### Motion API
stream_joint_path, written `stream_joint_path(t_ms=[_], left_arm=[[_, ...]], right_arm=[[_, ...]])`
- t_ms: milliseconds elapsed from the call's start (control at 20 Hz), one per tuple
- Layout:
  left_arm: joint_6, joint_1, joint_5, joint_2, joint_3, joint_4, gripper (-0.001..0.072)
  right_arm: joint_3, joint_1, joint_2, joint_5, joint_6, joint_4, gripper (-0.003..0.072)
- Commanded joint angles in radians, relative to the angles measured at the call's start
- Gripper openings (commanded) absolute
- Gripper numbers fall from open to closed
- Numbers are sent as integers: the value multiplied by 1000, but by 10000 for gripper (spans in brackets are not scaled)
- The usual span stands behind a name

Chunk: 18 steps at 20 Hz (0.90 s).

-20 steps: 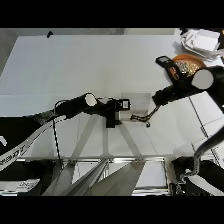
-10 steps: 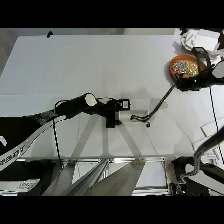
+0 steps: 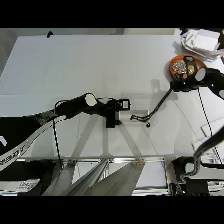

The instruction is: Fold the box and place the chain.

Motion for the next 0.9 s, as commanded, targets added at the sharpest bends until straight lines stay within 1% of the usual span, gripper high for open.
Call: stream_joint_path(t_ms=[0, 100, 150, 200, 300, 400, 500, 700, 850], left_arm=[[0, 0, 0, 0, 0, 0, 210], [0, 0, 0, 0, 0, 0, 210], [0, 0, 0, 0, 0, 0, 210], [0, 0, 0, 0, 0, 0, 210], [0, 0, 0, 0, 0, 0, 210], [0, 0, 0, 0, 0, 0, 210], [0, 0, 0, 0, 0, 0, 210], [0, 0, 0, 0, 0, 0, 210], [0, 0, 0, 0, 0, 0, 210]], right_arm=[[1, -2, -53, -89, 27, -4, 279], [1, -2, -54, -113, 29, -4, 270], [1, -2, -54, -120, 29, -4, 238], [1, -2, -54, -129, 29, -4, 221], [1, -2, -57, -142, 29, -4, 219], [1, -2, -66, -145, 29, -4, 139], [1, -2, -64, -131, 29, -2, 15], [2, -2, -16, -69, 20, -2, 14], [2, -1, 95, 26, -40, 3, 13]])
